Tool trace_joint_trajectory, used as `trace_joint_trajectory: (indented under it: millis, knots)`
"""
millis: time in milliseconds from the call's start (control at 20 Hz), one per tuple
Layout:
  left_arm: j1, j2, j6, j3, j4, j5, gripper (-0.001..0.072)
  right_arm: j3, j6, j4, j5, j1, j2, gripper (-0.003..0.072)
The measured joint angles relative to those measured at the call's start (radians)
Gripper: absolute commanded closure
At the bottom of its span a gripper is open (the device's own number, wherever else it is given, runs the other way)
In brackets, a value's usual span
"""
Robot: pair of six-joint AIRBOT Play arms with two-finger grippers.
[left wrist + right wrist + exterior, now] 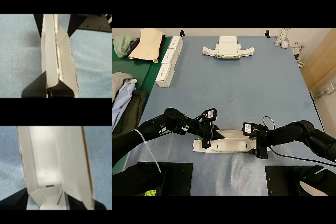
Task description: Fold the box.
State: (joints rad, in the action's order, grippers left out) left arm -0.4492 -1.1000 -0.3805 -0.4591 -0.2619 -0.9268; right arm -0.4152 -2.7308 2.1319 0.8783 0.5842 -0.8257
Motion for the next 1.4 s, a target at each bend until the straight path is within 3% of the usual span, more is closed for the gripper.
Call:
trace_joint_trajectory:
  millis: [1200, 1250, 1350, 1400]
  knots:
    - [0.0, 0.0, 0.0, 0.0, 0.0, 0.0, 0.0694, 0.079, -0.181, 0.094, -0.113, 0.003, -0.065, -0.0029]
    - [0.0, 0.0, 0.0, 0.0, 0.0, 0.0, 0.0694, 0.079, -0.182, 0.094, -0.115, 0.003, -0.065, -0.002]
    - [0.0, 0.0, 0.0, 0.0, 0.0, 0.0, 0.0694, 0.079, -0.184, 0.094, -0.117, 0.003, -0.066, 0.0115]
    - [0.0, 0.0, 0.0, 0.0, 0.0, 0.0, 0.0694, 0.08, -0.184, 0.094, -0.119, 0.003, -0.066, 0.012]
